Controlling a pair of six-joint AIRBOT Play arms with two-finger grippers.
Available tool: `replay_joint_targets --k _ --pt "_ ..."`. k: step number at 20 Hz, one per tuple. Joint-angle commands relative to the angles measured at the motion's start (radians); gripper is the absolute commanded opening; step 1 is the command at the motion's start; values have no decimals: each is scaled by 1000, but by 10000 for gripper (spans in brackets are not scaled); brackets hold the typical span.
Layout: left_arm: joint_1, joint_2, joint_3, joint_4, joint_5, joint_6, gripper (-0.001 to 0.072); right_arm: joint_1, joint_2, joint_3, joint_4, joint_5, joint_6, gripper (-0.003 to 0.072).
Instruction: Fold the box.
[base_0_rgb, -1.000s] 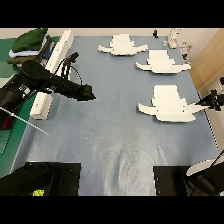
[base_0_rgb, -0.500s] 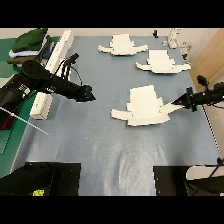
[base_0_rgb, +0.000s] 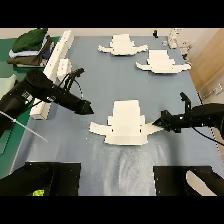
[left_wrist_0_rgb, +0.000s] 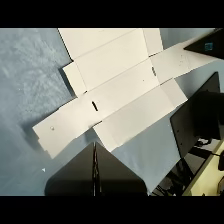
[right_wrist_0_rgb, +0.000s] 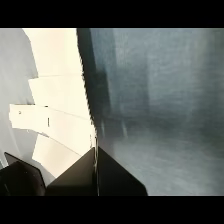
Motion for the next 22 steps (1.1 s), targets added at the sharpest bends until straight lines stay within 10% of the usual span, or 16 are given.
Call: replay_joint_targets --k 1,2,10,17,18,19,22 --pt "1 56 -113 -1 5 13 15 57 80 -55 -87 49 109 183" --pt "2 74 -134 -1 10 13 16 56 70 -53 -87 50 108 306" --pt "2 82 -140 -5 43 13 17 60 -165 13 -85 -41 18 299" --pt "2 80 -140 -5 116 9 19 61 -178 11 18 -48 -217 6" --pt "2 80 -140 -5 136 8 189 66 -163 6 22 -48 -242 6" --pt "2 79 -140 -5 151 -7 512 84 -132 -6 17 -47 -266 6" --pt "2 66 -140 2 175 -9 364 168 11 -75 10 8 -291 6"
